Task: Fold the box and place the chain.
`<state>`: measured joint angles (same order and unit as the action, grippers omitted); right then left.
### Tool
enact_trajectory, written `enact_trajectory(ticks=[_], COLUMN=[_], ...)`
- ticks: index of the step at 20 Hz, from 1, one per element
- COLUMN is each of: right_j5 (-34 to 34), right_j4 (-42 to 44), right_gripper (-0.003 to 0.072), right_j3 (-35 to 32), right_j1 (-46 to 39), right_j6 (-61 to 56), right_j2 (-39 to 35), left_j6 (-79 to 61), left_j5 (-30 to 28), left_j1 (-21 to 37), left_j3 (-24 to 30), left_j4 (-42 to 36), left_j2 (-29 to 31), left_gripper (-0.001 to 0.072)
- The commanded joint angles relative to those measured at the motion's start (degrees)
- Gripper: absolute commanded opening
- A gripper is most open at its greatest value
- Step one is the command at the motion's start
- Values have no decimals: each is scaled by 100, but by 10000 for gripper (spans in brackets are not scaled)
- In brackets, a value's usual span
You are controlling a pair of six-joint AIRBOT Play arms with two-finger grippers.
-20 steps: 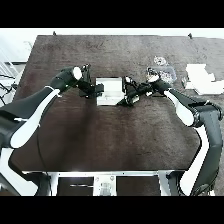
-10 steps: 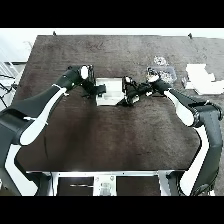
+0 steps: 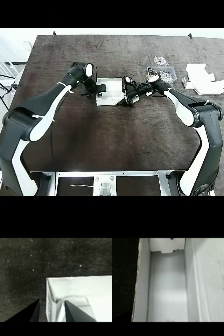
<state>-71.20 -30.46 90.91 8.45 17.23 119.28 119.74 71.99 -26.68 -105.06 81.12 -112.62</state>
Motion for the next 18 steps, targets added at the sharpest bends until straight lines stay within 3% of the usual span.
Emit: enact_trajectory(ticks=[1, 7, 18], right_j5=[0, 0, 0], right_j4=[0, 0, 0], right_gripper=[579, 579, 579], right_j3=[-2, -2, -2], right_j1=[4, 4, 4], right_j6=[-2, -4, -2], right_j2=[2, 2, 2], left_j6=[192, 282, -127], left_j5=[284, 605, 289], left_j1=[-79, -79, -275], left_j3=[-289, -507, -564], left_j4=[251, 470, 568], left_j2=[-190, -369, -435], left_gripper=[353, 352, 350])
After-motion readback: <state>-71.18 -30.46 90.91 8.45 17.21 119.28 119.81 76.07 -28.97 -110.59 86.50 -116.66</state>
